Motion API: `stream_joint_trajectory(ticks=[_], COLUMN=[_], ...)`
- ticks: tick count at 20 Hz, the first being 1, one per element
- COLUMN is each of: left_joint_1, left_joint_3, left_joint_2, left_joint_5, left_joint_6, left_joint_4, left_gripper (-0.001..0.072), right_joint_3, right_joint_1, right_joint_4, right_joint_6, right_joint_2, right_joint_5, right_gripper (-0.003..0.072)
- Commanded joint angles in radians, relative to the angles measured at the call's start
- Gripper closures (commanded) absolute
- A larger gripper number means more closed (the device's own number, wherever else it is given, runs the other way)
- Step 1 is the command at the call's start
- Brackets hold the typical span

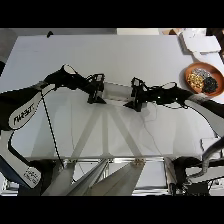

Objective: Fold the box and place the chain.

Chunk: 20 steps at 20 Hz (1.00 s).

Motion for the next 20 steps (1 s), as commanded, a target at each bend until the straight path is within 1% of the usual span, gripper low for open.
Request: stream_joint_trajectory(ticks=[1, 17, 20], left_joint_1=[-0.001, -0.001, -0.001], left_joint_3=[0.000, 0.000, 0.000], left_joint_2=[0.001, 0.001, 0.001], left_joint_5=[-0.005, -0.005, -0.005], left_joint_6=[0.004, 0.004, 0.004], left_joint_4=[0.004, 0.004, 0.004], left_gripper=[0.0365, 0.0365, 0.0365], right_joint_3=[0.000, 0.000, 0.000], right_joint_1=[0.000, 0.000, 0.000], right_joint_4=[0.000, 0.001, 0.000], right_joint_6=[0.000, 0.000, 0.000], right_joint_2=[0.000, 0.000, 0.000], right_joint_5=[-0.001, -0.002, 0.024], right_gripper=[0.0244, 0.0244, 0.0244])
